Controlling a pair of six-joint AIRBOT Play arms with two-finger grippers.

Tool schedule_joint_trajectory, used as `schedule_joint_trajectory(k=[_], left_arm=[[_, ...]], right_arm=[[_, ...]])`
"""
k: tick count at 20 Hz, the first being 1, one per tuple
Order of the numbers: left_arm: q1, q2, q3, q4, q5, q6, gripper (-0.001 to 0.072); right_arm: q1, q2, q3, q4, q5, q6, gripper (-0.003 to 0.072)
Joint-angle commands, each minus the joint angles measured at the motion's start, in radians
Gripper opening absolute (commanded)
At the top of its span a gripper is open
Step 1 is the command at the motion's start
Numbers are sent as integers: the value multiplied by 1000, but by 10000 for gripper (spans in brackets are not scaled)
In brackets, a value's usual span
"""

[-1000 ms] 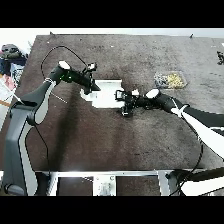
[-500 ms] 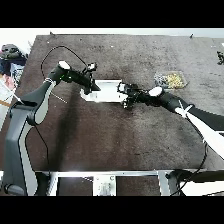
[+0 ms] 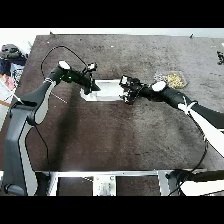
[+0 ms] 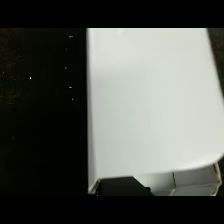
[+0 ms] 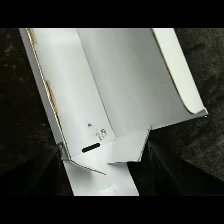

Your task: Fold the box and place the chain.

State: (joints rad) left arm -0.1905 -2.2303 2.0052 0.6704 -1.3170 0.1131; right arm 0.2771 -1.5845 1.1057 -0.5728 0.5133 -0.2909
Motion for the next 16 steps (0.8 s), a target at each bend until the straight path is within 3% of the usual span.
schedule_joint_trajectory(k=[1, 6, 16], left_arm=[[0, -1, 0, -2, 0, 0, 11], [0, 0, 0, -5, 0, 0, 11], [0, 0, 0, -5, 0, 0, 11]], right_arm=[[-32, -51, 73, 0, 93, 24, 592], [-94, -132, 190, 0, 282, 24, 599], [-127, -298, 399, -17, 481, 34, 603]])
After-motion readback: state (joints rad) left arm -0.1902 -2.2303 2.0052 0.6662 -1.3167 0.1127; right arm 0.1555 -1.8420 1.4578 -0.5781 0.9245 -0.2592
